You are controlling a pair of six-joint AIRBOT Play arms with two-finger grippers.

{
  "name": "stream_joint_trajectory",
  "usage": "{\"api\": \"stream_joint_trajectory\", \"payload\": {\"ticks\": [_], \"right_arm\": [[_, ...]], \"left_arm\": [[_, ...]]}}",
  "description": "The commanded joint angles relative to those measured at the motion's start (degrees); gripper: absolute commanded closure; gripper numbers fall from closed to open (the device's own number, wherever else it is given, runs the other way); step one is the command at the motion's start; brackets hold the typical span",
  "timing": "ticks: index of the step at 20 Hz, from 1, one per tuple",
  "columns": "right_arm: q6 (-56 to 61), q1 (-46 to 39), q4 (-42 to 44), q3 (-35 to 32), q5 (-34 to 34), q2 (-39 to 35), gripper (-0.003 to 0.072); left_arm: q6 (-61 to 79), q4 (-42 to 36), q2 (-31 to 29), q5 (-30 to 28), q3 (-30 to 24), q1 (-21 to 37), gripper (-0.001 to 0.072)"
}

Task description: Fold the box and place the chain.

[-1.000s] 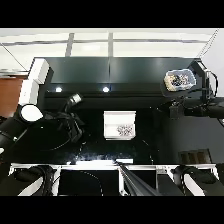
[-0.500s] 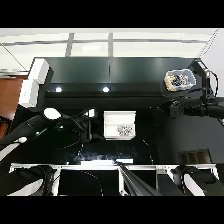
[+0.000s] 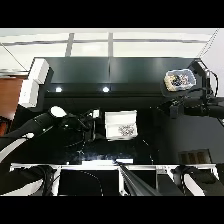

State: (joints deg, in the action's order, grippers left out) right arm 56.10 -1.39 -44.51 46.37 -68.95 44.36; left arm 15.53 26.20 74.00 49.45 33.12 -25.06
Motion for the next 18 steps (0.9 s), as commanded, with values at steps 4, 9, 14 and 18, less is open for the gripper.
{"api": "stream_joint_trajectory", "payload": {"ticks": [4,9,14,18], "right_arm": [[0.0,0.0,0.0,0.0,0.0,0.0,0.0295],[-0.2,0.0,-0.1,0.0,0.0,0.0,0.0294],[-0.2,0.0,-0.1,0.0,0.0,0.0,0.0294],[-0.2,0.0,-0.1,0.0,0.0,0.0,0.0294]], "left_arm": [[-6.0,3.7,0.2,-1.2,0.2,-0.8,0.0000],[-7.5,3.6,0.2,-1.4,0.2,-1.2,0.0000],[-8.7,3.5,-0.2,-1.3,0.2,-2.0,-0.0001],[-9.9,3.5,-0.9,-1.4,1.1,-2.0,-0.0001]]}}
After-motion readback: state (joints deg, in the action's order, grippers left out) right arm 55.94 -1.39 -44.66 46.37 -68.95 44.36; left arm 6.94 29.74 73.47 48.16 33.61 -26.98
